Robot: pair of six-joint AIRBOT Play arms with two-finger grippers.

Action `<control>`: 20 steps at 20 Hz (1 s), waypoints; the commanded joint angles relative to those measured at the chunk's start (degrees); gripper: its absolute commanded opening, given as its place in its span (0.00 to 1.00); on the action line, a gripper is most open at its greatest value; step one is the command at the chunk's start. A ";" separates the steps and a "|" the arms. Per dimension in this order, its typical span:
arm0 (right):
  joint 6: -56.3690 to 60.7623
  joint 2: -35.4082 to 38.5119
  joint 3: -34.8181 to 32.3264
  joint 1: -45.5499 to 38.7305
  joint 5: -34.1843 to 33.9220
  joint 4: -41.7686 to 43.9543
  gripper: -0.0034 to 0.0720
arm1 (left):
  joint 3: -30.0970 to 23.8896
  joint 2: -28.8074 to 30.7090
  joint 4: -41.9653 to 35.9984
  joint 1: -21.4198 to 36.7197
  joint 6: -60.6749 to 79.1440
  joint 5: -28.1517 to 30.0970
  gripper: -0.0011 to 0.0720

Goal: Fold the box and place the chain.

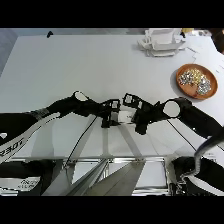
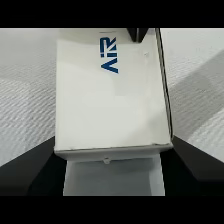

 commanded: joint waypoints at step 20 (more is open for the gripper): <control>49.07 23.10 -1.81 -21.24 33.31 -20.22 0.07 | 0.04 0.04 0.15 0.04 0.07 0.15 0.13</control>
